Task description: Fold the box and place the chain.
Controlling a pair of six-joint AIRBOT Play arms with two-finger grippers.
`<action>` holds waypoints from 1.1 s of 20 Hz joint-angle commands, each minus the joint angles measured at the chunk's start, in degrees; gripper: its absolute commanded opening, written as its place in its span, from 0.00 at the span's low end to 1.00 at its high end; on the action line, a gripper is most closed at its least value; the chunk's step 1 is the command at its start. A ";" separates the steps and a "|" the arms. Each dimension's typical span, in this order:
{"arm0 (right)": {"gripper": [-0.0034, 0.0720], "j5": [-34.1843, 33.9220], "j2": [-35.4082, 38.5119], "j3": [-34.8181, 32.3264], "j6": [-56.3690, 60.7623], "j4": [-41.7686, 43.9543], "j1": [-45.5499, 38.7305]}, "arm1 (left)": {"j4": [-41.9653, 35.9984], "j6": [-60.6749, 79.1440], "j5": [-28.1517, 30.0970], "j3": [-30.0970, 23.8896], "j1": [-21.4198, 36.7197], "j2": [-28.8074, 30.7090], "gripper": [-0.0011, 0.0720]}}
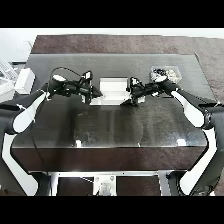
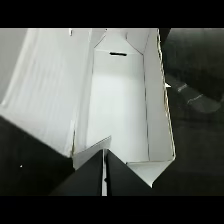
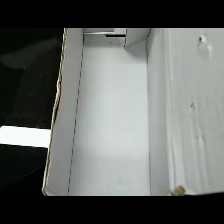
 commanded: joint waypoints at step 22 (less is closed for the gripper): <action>0.82 0.00 0.02 0.02 0.04 0.00 0.02 | 18.08 -58.27 8.39 -4.74 9.38 29.49 0.03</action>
